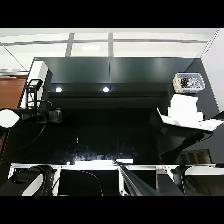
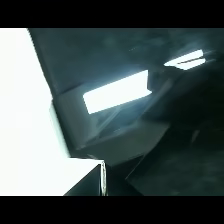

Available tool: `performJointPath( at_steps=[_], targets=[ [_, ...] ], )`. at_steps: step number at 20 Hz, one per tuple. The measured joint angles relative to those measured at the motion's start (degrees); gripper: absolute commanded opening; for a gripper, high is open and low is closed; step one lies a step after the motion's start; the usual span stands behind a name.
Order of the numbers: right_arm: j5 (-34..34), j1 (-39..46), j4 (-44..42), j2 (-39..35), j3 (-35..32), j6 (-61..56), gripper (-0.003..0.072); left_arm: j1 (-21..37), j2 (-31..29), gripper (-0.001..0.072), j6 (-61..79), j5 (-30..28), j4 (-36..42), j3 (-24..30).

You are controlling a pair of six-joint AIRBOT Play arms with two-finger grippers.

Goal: Fold the box and place the chain.

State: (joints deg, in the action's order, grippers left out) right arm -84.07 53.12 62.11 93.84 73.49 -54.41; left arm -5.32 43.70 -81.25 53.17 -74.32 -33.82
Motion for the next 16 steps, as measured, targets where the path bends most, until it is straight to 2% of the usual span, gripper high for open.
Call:
performJointPath(
  at_steps=[4, 8, 11, 16],
  targets=[
    [-4.52, -1.84, -7.30, -0.63, -1.86, 0.61, 0.0013, 0.00, 0.00, 0.0711, 0.00, 0.00, 0.02, 0.00],
    [-4.90, -7.78, -16.46, -4.61, -8.79, 2.43, 0.0013, -0.02, 0.20, 0.0711, -0.11, 0.66, 1.09, 0.00],
    [0.57, -14.62, -24.37, -12.20, -17.75, 5.31, 0.0014, -0.07, 0.79, 0.0711, -0.15, 1.31, 3.76, -0.02],
    [17.09, -29.07, -39.26, -32.30, -38.60, 10.10, 0.0014, -3.58, 3.96, 0.0711, -0.13, -0.79, 10.19, -0.02]
  ],
)
